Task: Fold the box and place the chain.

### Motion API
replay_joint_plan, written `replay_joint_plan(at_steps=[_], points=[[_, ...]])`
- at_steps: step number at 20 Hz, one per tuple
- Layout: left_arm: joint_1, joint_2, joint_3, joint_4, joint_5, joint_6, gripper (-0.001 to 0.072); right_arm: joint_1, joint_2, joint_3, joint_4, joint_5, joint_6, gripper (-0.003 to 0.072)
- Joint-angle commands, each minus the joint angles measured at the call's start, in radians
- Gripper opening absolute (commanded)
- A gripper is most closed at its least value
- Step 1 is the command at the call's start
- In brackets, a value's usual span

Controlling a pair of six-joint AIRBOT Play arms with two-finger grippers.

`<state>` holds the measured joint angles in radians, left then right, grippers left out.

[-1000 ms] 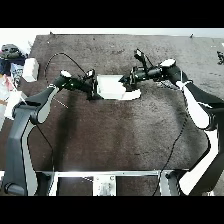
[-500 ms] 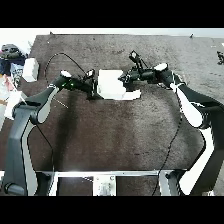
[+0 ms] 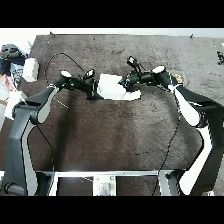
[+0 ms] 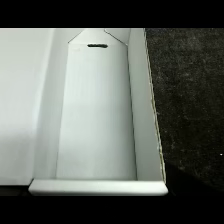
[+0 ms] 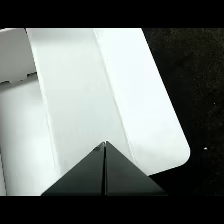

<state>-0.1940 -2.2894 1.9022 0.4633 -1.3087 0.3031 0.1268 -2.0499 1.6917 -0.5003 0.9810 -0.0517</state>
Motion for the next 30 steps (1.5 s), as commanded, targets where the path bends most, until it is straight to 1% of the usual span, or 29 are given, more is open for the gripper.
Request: replay_joint_plan(at_steps=[1, 3, 5, 6, 8, 9, 10, 11, 13, 15, 16, 17, 19, 24, 26, 27, 29, 30], points=[[0.001, 0.000, 0.000, 0.000, 0.002, 0.000, 0.0347, 0.000, 0.014, 0.002, -0.008, -0.002, -0.003, 0.0015], [0.001, 0.000, 0.000, 0.000, 0.002, 0.000, 0.0347, -0.002, 0.058, 0.002, -0.012, 0.003, -0.003, 0.0015], [0.001, 0.000, 0.000, 0.000, 0.001, 0.000, 0.0347, -0.013, 0.120, 0.002, -0.028, 0.046, -0.002, 0.0015], [0.001, 0.000, 0.000, 0.000, 0.001, 0.000, 0.0347, -0.020, 0.153, 0.002, -0.058, 0.080, 0.003, 0.0015], [0.001, 0.000, 0.000, 0.000, 0.001, 0.000, 0.0347, -0.033, 0.213, 0.002, -0.181, 0.163, 0.046, 0.0018], [0.001, 0.000, 0.000, 0.000, 0.001, 0.000, 0.0347, -0.035, 0.232, 0.000, -0.245, 0.195, 0.070, 0.0162], [0.001, 0.000, 0.000, 0.000, 0.001, 0.000, 0.0347, -0.034, 0.241, 0.000, -0.305, 0.224, 0.088, 0.0433], [0.001, 0.000, 0.000, 0.000, 0.001, 0.000, 0.0347, -0.032, 0.241, 0.000, -0.349, 0.246, 0.088, 0.0555], [0.001, 0.000, 0.000, 0.000, 0.001, 0.000, 0.0347, -0.023, 0.240, -0.032, -0.412, 0.229, 0.069, 0.0555], [0.001, 0.000, 0.000, 0.000, 0.001, 0.000, 0.0347, -0.002, 0.240, -0.083, -0.447, 0.151, 0.031, 0.0555], [0.001, 0.000, 0.000, 0.000, 0.001, 0.000, 0.0347, 0.008, 0.240, -0.109, -0.446, 0.108, 0.005, 0.0554], [0.001, 0.000, 0.000, 0.000, 0.001, 0.000, 0.0347, 0.020, 0.240, -0.138, -0.446, 0.061, -0.019, 0.0533], [0.001, 0.000, 0.000, 0.000, 0.001, 0.000, 0.0348, 0.042, 0.240, -0.178, -0.445, -0.005, -0.040, 0.0535], [0.001, 0.000, 0.000, 0.000, 0.001, 0.000, 0.0348, 0.060, 0.227, -0.218, -0.402, -0.056, -0.050, 0.0534], [0.001, 0.000, 0.000, 0.000, 0.001, 0.000, 0.0347, 0.060, 0.211, -0.218, -0.359, -0.070, -0.051, 0.0387], [0.001, 0.000, 0.000, 0.000, 0.001, 0.000, 0.0347, 0.060, 0.204, -0.218, -0.336, -0.080, -0.055, 0.0388], [0.001, 0.000, 0.000, 0.000, 0.001, 0.000, 0.0347, 0.061, 0.187, -0.218, -0.312, -0.068, -0.072, 0.0276], [0.001, 0.000, 0.000, 0.000, 0.001, 0.000, 0.0347, 0.061, 0.179, -0.218, -0.296, -0.044, -0.073, 0.0276]])
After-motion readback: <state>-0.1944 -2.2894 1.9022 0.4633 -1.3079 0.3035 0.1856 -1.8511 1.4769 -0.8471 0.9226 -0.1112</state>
